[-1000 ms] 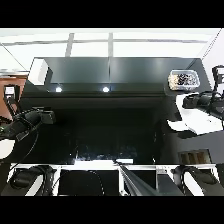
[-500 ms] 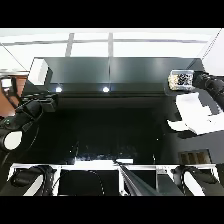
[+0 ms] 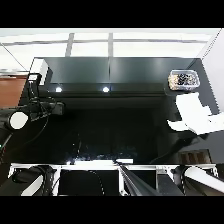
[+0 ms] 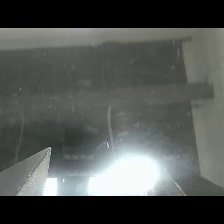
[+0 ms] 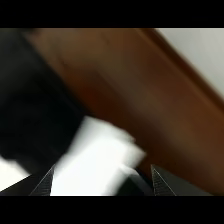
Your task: Fold the box and place the chain.
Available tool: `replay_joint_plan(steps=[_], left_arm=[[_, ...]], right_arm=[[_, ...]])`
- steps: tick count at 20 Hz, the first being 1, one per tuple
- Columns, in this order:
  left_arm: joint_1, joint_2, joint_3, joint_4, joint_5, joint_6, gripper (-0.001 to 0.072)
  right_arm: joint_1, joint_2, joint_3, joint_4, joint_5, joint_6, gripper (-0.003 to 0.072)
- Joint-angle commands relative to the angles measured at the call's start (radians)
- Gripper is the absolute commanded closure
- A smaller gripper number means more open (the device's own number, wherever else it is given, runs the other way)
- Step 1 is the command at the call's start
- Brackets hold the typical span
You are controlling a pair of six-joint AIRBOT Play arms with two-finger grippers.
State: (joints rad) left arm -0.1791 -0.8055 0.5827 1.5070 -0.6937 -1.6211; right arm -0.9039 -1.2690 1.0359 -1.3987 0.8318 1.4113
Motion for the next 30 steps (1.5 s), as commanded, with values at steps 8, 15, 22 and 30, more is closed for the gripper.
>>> replay_joint_plan(steps=[8, 15, 22, 30], left_arm=[[-0.002, -0.014, 0.016, -0.002, -0.048, -0.003, -0.0001], [-0.002, -0.014, 0.016, -0.001, -0.048, -0.003, -0.0001], [-0.001, -0.015, 0.016, 0.02, -0.04, -0.003, -0.0001], [-0.002, -0.016, 0.016, 0.012, 0.037, -0.004, 0.0001]], right_arm=[[-0.248, -0.491, 0.455, 0.42, 0.548, -0.402, -0.0022], [-0.079, -0.589, 0.552, 0.327, 0.582, -0.535, -0.0021], [-0.017, -0.537, 0.555, 0.268, 0.639, -0.565, 0.0502], [0.071, -0.336, 0.368, 0.363, 0.646, -0.507, 0.0672]])
